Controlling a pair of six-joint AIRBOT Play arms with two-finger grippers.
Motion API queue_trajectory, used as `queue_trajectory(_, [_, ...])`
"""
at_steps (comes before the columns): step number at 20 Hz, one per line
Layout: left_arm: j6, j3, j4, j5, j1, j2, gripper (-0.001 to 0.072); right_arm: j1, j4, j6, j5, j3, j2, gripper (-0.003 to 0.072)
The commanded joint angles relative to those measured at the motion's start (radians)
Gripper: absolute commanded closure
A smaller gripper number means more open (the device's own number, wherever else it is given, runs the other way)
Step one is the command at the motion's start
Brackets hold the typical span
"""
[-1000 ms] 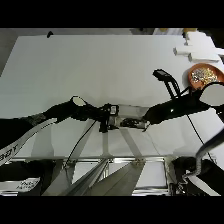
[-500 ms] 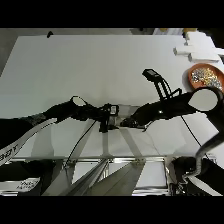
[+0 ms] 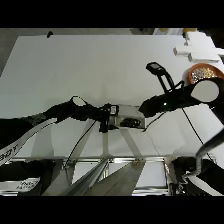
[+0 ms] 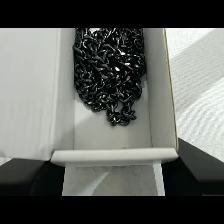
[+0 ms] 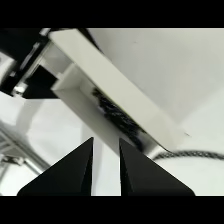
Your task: Fold the box and place the chain.
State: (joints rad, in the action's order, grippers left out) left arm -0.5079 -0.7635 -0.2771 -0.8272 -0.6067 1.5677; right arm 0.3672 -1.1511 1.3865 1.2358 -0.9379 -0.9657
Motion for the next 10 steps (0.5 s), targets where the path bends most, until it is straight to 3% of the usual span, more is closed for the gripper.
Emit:
queue_trajectory(1, [0.0, 0.0, 0.0, 0.0, 0.0, 0.0, 0.0501, -0.127, -0.115, 0.004, 0.12, -0.035, -0.005, 0.0658])
queue_trajectory(6, [0.0, 0.0, 0.0, 0.0, 0.001, 0.0, 0.0501, -0.216, -0.255, 0.072, 0.106, 0.018, -0.021, 0.0672])
queue_trajectory(10, [0.0, 0.0, 0.0, 0.0, 0.001, 0.0, 0.0501, -0.216, -0.257, 0.132, -0.051, 0.148, -0.043, 0.0671])
